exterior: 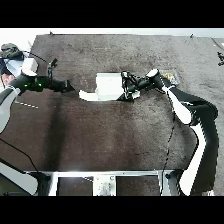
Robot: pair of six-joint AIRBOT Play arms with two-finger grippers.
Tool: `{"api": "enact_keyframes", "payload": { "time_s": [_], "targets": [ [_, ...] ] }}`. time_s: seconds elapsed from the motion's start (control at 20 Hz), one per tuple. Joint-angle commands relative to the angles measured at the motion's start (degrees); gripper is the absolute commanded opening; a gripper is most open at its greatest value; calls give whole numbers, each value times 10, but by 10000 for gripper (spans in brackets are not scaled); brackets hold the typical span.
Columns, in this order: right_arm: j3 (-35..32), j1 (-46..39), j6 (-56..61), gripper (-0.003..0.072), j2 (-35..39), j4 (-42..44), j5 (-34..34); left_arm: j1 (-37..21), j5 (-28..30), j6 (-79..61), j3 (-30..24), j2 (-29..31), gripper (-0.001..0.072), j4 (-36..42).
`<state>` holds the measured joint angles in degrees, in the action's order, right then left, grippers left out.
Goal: Fold the box and place the chain.
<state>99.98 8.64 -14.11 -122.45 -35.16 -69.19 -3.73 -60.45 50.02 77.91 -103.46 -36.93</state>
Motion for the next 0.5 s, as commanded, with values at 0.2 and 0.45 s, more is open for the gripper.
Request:
{"api": "enact_keyframes", "payload": {
  "time_s": [0.2,0.45],
  "targets": [
    [0,0,0,444,0,0,-1,17,7,-8,-32,-32,12,92],
    [0,0,0,444,0,0,0,26,-9,-2,-33,-59,12,132]
  ]
}}
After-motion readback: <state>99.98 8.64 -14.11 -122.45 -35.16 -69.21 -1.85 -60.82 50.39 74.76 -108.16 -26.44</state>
